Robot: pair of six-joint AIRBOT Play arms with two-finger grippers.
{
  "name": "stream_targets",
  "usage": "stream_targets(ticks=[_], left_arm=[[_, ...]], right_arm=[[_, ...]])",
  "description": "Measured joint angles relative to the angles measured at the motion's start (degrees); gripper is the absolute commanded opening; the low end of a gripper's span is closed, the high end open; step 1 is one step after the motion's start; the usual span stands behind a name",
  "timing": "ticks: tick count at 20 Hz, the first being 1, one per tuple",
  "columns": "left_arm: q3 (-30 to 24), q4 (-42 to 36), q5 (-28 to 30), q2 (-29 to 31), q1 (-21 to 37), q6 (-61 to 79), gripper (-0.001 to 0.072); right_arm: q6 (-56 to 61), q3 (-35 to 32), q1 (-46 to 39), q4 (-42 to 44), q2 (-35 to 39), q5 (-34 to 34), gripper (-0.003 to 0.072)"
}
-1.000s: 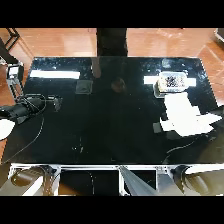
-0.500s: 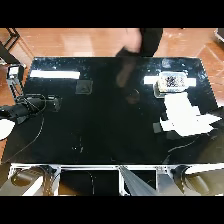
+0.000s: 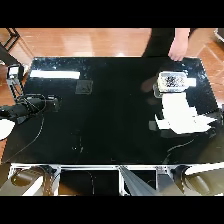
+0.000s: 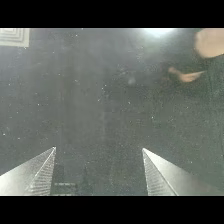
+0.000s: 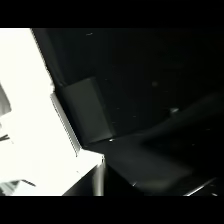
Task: Fold the box and place the chain.
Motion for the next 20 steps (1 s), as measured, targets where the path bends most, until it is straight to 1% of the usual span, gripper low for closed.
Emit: stream_targets(ticks=[4, 6, 9, 12, 16, 20], left_arm=[[0.0, 0.1, 0.0, 0.0, 0.0, 0.0, 0.0634], [0.0, -0.1, 0.0, 0.0, 0.0, 0.0, 0.0634], [0.0, -1.7, 0.0, 0.0, 0.0, 0.0, 0.0634], [0.0, -3.6, -0.2, 0.0, 0.0, 0.0, 0.0634], [0.0, -7.5, -0.2, -0.3, 0.0, 0.0, 0.0634], [0.0, -14.0, -0.4, -2.8, 0.0, 0.9, 0.0634]], right_arm=[[-0.6, -0.3, 0.6, 3.2, 0.1, -3.2, 0.0018], [-0.7, -1.5, 1.6, 5.8, 0.3, -5.2, 0.0018], [-0.8, -5.3, 4.6, 9.0, 2.1, -6.8, 0.0018], [-0.6, -11.6, 9.0, 11.3, 6.4, -6.8, 0.0018], [1.1, -21.6, 16.0, 14.6, 15.5, -2.9, 0.0019], [6.2, -30.3, 26.1, 17.4, 27.8, 6.3, 0.0018]])
